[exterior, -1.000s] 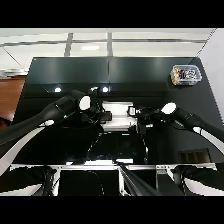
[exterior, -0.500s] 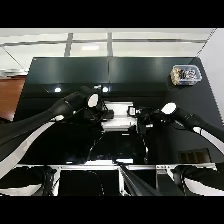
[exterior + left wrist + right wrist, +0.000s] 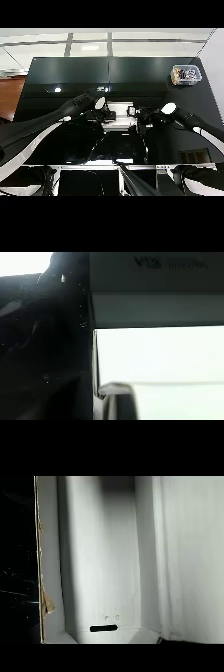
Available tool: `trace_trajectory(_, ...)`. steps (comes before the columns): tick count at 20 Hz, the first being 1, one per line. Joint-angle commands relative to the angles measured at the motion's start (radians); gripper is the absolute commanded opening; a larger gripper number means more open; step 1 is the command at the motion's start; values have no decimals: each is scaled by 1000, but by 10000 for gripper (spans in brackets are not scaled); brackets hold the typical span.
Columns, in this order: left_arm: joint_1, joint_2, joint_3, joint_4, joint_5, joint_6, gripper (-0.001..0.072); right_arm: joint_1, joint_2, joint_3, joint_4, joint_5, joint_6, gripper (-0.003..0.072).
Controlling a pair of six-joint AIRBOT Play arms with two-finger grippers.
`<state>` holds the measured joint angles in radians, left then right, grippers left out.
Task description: Fold the box and place the chain.
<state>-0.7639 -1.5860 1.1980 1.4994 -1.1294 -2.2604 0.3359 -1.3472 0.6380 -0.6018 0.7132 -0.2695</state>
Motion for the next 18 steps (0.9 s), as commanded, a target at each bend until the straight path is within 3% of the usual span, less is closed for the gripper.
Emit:
trace_trajectory(1, -4, -2, 3, 6, 8, -26, 50, 1, 0, 0, 0, -1, 0, 471)
trace_trajectory(2, -4, -2, 4, 2, 9, -25, 24, 1, 0, 0, 0, -1, 0, 471)
trace_trajectory(6, -5, -2, 6, 2, 2, -25, 45, 1, 0, 0, 0, -1, 0, 471)
trace_trajectory(8, -5, -2, 7, 2, 2, -26, 368, 1, 0, 0, 0, -2, 0, 471)
trace_trajectory(15, -3, -15, 7, 23, -15, -41, 358, 1, 0, 0, 0, -2, 0, 471)
trace_trajectory(17, -4, -17, 7, 23, -29, -41, 335, 1, 0, 0, 0, -2, 0, 471)
trace_trajectory(18, -4, -17, 7, 23, -28, -41, 263, 1, 0, 0, 0, -2, 0, 471)
